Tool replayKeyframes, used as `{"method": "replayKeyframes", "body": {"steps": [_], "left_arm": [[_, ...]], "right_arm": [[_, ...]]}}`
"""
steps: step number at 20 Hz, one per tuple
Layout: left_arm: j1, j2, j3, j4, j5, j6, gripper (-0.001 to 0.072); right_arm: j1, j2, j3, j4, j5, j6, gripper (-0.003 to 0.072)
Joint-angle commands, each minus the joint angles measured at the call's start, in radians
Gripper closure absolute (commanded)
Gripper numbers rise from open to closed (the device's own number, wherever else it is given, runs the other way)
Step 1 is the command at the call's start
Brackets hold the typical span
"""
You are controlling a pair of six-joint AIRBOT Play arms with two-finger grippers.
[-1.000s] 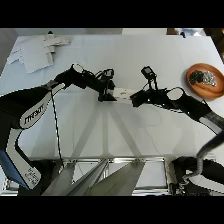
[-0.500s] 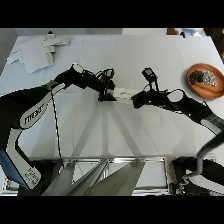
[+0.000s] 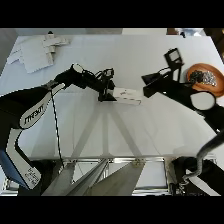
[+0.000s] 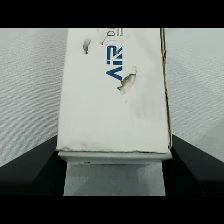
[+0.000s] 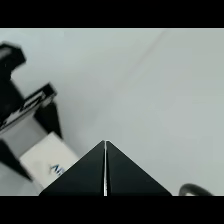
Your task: Fold the box and place the chain.
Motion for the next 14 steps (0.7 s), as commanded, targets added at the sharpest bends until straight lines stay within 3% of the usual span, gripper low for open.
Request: {"method": "replayKeyframes", "body": {"steps": [1,4,7,10,14], "left_arm": [[0.0,0.0,0.0,0.001,0.0,0.001,0.0699],[0.0,0.0,0.0,0.001,0.0,0.001,0.0699],[0.0,0.0,0.0,0.001,0.0,0.001,0.0699],[0.0,0.0,0.0,0.001,0.0,0.001,0.0699],[0.0,0.0,0.0,0.001,0.0,0.001,0.0699]], "right_arm": [[-0.066,0.149,0.001,-0.155,0.008,0.133,0.0677],[-0.17,0.233,0.001,-0.381,0.143,0.257,0.0677],[-0.285,0.267,0.001,-0.662,0.377,0.471,0.0677],[-0.378,0.267,0.001,-0.835,0.574,0.576,0.0677],[-0.421,0.267,0.001,-0.966,0.651,0.575,0.0677]]}}
